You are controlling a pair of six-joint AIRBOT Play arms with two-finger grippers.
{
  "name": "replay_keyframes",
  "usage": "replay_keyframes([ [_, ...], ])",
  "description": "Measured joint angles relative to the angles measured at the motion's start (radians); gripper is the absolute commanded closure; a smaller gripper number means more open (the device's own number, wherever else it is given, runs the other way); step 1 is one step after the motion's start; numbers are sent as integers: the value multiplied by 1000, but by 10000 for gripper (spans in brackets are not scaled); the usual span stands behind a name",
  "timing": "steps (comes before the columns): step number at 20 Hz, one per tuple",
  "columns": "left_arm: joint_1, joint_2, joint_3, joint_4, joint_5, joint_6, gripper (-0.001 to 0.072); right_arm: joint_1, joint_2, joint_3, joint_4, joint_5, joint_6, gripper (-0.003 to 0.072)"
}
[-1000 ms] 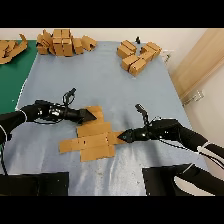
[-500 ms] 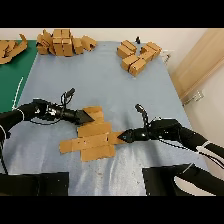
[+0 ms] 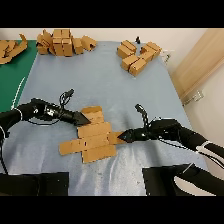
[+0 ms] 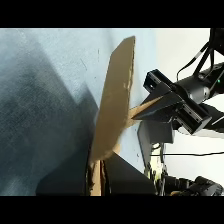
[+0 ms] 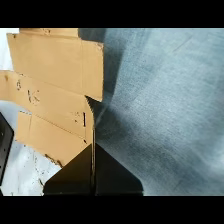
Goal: Fold the box.
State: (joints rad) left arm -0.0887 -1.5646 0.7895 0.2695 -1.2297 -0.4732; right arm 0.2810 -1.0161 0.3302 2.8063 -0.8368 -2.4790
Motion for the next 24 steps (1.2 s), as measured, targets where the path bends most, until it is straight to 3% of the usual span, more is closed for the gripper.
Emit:
replay_keyframes([
  [3, 0, 0, 0, 0, 0, 16, 612, 0, 0, 0, 0, 3, 0, 680],
  [4, 0, 0, 0, 0, 0, 25, 697, 0, 0, 0, 0, 9, 0, 628],
  [5, 0, 0, 0, 0, -1, 36, 697, 0, 0, 0, 1, 17, 1, 461],
  [6, 0, 0, 0, -3, -1, 45, 698, 0, 0, 0, 1, 26, 2, 372],
  [13, -31, 0, 45, -47, -4, 136, 697, -21, 1, 35, -31, 106, 105, 369],
  [19, -111, 0, 173, -58, 0, 312, 698, -185, 1, 214, -69, 118, 258, 325],
  [24, -143, 2, 182, -54, -40, 455, 698, -282, -2, 326, -97, 101, 357, 328],
])
